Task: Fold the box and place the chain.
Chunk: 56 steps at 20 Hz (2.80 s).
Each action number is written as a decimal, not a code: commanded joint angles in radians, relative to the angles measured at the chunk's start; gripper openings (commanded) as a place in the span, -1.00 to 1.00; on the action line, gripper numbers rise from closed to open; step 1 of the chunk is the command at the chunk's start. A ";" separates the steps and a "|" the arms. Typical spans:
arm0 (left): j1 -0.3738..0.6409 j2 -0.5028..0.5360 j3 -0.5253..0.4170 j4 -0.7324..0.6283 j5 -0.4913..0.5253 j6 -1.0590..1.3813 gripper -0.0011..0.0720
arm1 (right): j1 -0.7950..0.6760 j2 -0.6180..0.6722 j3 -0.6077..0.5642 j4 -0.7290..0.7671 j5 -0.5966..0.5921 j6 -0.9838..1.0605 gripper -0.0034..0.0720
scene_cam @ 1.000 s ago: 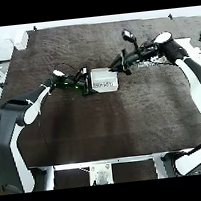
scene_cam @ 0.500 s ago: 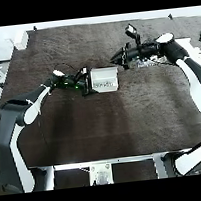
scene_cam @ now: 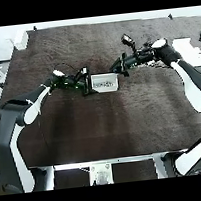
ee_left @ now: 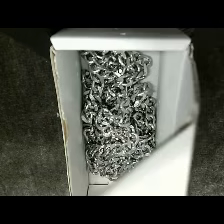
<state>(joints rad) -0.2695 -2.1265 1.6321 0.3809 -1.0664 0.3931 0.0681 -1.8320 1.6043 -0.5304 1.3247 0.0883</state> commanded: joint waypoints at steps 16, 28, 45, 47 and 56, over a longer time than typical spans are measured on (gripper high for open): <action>0.001 0.001 0.000 0.000 0.000 0.000 0.32 | 0.051 -0.003 -0.077 -0.058 -0.009 -0.021 -0.21; 0.001 0.001 0.000 0.000 0.000 0.000 0.32 | 0.062 -0.003 -0.108 -0.056 -0.075 -0.136 0.18; 0.001 0.002 0.000 0.000 0.000 0.000 0.32 | 0.042 0.002 -0.139 -0.029 -0.061 -0.180 0.17; 0.001 0.002 0.000 0.000 0.000 0.000 0.32 | 0.043 -0.004 -0.155 -0.026 -0.062 -0.197 0.17; 0.001 0.002 0.000 0.000 0.000 0.000 0.32 | 0.045 -0.004 -0.182 0.033 -0.103 -0.299 0.11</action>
<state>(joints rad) -0.2695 -2.1254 1.6321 0.3813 -1.0668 0.3927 0.1116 -1.8351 1.4269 -0.5064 1.2396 -0.1783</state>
